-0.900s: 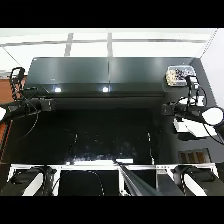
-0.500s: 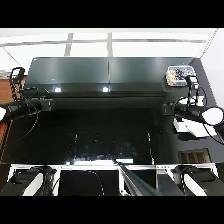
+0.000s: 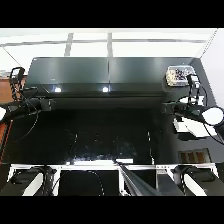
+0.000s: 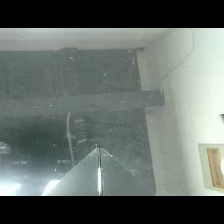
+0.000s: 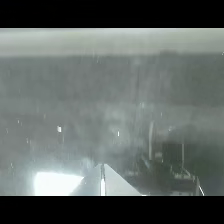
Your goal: Fold the box and place the chain.
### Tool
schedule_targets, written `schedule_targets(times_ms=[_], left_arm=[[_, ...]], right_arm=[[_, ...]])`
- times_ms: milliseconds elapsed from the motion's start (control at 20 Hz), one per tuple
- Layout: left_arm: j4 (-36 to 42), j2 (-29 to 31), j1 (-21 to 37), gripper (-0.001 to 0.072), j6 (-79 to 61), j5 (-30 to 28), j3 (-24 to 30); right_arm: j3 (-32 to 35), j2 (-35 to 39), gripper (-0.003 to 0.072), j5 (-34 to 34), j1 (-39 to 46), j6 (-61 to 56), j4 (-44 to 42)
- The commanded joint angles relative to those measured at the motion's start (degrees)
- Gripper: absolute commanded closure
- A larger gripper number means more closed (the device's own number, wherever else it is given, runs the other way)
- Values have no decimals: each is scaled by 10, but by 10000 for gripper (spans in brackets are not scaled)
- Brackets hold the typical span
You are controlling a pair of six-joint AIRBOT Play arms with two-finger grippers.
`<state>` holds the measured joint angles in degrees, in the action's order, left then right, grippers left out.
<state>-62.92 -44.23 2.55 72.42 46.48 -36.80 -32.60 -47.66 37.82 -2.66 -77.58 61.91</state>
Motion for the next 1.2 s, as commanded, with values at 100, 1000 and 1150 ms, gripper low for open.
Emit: schedule_targets(times_ms=[100, 1000, 1150], left_arm=[[6, -1, -1, 682, 0, -31, 1], [31, -69, 0, 2, 31, 91, 18], [36, -69, 0, 2, 33, 97, 18]], right_arm=[[1, -1, 671, -106, 0, 0, -21], [-350, -334, -24, 246, 570, 110, 176], [-420, -407, -23, 282, 565, 159, 176]])
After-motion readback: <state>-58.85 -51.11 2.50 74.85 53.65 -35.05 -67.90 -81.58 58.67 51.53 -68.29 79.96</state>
